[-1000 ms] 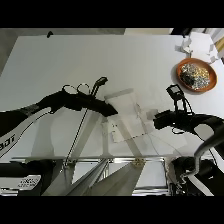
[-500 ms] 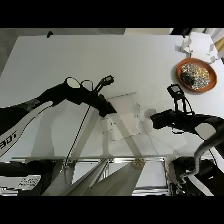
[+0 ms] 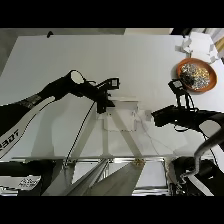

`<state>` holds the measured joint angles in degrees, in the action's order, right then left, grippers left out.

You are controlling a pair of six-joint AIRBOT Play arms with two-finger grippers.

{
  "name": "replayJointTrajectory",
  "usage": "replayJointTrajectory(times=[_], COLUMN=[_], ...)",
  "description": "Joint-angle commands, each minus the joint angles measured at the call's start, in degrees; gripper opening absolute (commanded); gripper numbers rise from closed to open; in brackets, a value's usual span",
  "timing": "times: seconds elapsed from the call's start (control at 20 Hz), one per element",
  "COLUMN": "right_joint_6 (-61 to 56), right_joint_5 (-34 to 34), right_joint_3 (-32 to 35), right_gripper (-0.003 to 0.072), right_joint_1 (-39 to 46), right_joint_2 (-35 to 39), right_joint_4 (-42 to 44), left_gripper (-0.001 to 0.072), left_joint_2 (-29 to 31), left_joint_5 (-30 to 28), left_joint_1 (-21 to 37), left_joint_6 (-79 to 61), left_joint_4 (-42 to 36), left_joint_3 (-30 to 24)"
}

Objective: Fold the box and place the chain.

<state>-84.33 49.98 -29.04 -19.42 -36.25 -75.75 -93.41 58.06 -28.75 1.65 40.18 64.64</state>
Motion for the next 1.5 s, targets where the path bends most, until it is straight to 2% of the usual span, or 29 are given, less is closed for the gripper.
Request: replayJointTrajectory(times=[0.0,0.2,0.55,1.05,1.1,1.25,1.3,1.35,1.45], right_joint_6=[0.4,0.4,2.4,2.6,4.1,9.9,12.7,17.1,24.7], right_joint_5=[0.2,0.2,0.2,0.2,0.2,0.4,0.5,0.6,0.1], right_joint_3=[-0.2,-0.2,-0.2,-0.2,-0.2,-0.2,-0.2,-0.2,-0.2], right_gripper=[0.0337,0.0337,0.0336,0.0333,0.0311,0.0152,0.0059,0.0011,0.0011], right_joint_1=[0.0,0.0,0.0,0.0,0.0,0.0,0.0,0.0,-1.6], right_joint_2=[0.0,0.0,0.0,0.0,0.0,-0.2,-0.5,-1.0,-3.1], right_joint_4=[-0.6,-0.6,-0.6,-1.0,-0.9,-0.3,0.4,2.0,5.1], left_gripper=[0.0002,0.0002,0.0002,0.0011,0.0011,0.0011,0.0011,0.0011,0.0011], left_joint_2=[-1.9,-4.1,-5.2,-5.1,-5.1,-5.1,-5.1,-5.1,-5.1], left_joint_5=[-3.2,-4.0,-5.8,-4.7,-4.7,-4.7,-4.7,-4.7,-4.7], left_joint_1=[-1.0,-1.4,-1.4,-1.3,-1.4,-1.4,-1.4,-1.4,-1.4], left_joint_6=[-3.8,-5.3,-5.3,-2.3,-2.3,-2.3,-2.3,-2.3,-2.3], left_joint_4=[-1.7,-5.2,-5.2,-5.2,-5.2,-5.2,-5.2,-5.2,-5.2], left_joint_3=[0.2,0.2,0.2,0.2,0.2,0.2,0.2,0.2,0.2])
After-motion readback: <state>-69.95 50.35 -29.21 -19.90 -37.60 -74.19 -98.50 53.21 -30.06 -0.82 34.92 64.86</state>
